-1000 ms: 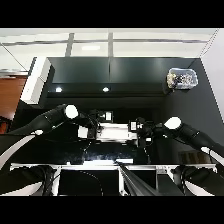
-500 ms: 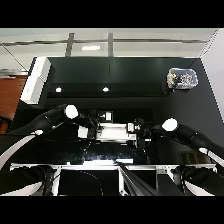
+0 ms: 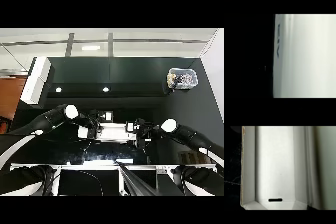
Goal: Fold the box and place the chain.
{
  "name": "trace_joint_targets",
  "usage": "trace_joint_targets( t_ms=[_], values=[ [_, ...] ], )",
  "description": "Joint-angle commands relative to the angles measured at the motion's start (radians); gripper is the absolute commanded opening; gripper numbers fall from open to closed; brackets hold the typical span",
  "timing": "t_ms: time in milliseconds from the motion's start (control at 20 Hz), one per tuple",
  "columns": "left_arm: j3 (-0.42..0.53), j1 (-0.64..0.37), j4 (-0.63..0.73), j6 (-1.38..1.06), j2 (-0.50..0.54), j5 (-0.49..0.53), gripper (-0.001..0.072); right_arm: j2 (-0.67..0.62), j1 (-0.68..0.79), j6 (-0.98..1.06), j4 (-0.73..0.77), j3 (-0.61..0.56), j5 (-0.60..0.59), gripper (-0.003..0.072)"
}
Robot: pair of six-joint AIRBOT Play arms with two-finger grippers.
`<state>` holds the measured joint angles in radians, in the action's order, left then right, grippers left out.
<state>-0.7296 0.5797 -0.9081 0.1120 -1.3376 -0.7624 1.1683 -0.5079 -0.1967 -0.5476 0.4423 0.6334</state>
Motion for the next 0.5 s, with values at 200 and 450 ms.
trace_joint_targets(
  t_ms=[200,450],
  values=[
    [-0.002,0.0,0.001,0.003,0.001,0.001,0.0098,0.0,-0.001,0.003,-0.006,0.0,-0.006,0.049],
    [-0.013,-0.015,-0.04,0.136,0.056,-0.015,0.0533,0.0,-0.001,0.003,-0.006,0.0,-0.006,0.049]
  ],
)
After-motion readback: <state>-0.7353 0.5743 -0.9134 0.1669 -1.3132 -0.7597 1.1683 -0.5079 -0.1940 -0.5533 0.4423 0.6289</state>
